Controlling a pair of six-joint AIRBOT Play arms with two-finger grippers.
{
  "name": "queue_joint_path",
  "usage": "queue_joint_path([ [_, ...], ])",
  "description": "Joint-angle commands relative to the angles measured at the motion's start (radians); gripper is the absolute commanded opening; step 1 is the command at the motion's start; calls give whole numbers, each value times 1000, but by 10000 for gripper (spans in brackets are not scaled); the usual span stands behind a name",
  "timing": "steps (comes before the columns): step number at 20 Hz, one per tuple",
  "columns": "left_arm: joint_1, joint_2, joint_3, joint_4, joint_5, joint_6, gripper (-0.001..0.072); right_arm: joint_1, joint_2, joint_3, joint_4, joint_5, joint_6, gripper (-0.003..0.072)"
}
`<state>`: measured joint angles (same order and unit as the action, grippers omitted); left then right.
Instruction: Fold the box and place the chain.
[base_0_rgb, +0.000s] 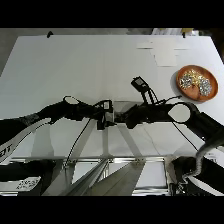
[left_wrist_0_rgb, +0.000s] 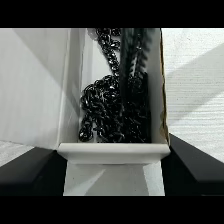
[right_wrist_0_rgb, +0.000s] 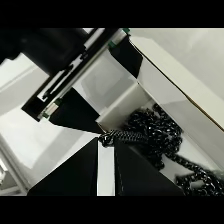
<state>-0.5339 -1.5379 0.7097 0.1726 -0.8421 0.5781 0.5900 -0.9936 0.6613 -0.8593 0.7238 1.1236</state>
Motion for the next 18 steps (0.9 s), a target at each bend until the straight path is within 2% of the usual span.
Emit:
queue_joint_path([
  [1, 0, 0, 1, 0, 0, 0, 209, 1, -54, -3, -1, 2, 0, 9],
  [5, 0, 0, 1, 0, 0, 0, 209, 1, -68, -3, 0, 2, -7, 15],
  [8, 0, 0, 1, 0, 0, 0, 209, 1, -53, 4, -2, 14, -8, 204],
  [9, 0, 0, 1, 0, 0, 0, 209, 1, -44, 18, -8, 33, -15, 224],
  [12, 0, 0, 1, 0, 0, 0, 209, -37, -3, 79, -17, 100, -56, 222],
  [14, 0, 0, 1, 0, 0, 0, 209, -106, 32, 124, -45, 156, -56, 207],
  [15, 0, 0, 1, 0, 0, 0, 209, -150, 49, 141, -74, 185, -55, 146],
  [18, 0, 0, 1, 0, 0, 0, 209, -290, 80, 150, -178, 217, 5, 140],
])
